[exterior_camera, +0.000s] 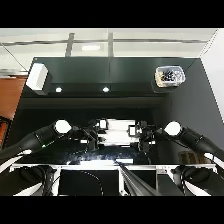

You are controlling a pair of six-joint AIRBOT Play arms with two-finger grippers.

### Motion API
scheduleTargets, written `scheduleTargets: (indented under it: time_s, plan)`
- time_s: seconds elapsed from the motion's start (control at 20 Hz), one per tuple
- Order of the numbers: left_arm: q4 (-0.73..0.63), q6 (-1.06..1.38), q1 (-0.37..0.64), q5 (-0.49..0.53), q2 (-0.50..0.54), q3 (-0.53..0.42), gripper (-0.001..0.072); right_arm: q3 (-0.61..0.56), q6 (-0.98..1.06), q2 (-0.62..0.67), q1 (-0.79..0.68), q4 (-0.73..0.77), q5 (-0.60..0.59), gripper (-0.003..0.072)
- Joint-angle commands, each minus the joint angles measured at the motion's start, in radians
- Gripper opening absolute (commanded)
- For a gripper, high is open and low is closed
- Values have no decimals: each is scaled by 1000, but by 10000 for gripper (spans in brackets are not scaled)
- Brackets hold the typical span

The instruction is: Fold the box and place the chain.

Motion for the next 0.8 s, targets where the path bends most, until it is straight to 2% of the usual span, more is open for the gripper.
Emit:
scheduleTargets:
  time_s: [0.0, 0.05, 0.1, 0.15, 0.25, 0.35, 0.5, 0.65, 0.75]
  plan:
    - [3, 0, 0, 13, 0, 0, 288, 1, -1, 1, 1, 0, 2, 247]
    - [3, 0, 1, 16, 2, 1, 247, 1, -1, 1, 1, 0, 2, 247]
    - [4, 0, 3, 17, 6, 2, 55, 1, -1, 1, 1, 0, 2, 247]
    - [13, -8, 10, 14, 18, 5, 26, 1, -1, 1, 1, 0, 2, 247]
    - [72, -62, 44, 12, 71, 6, 25, 1, -1, 1, 1, 0, 2, 247]
    - [191, -242, 124, -5, 151, 6, 25, 1, -1, 1, 1, 0, 2, 247]
    - [355, -591, 323, -67, 270, 5, 25, 1, -1, 1, 1, 0, 2, 247]
    - [365, -834, 550, -187, 301, 5, 25, 1, -1, 1, 1, 0, 2, 247]
    - [366, -1066, 648, -258, 285, -14, 24, 1, -1, 1, 1, 0, 2, 247]
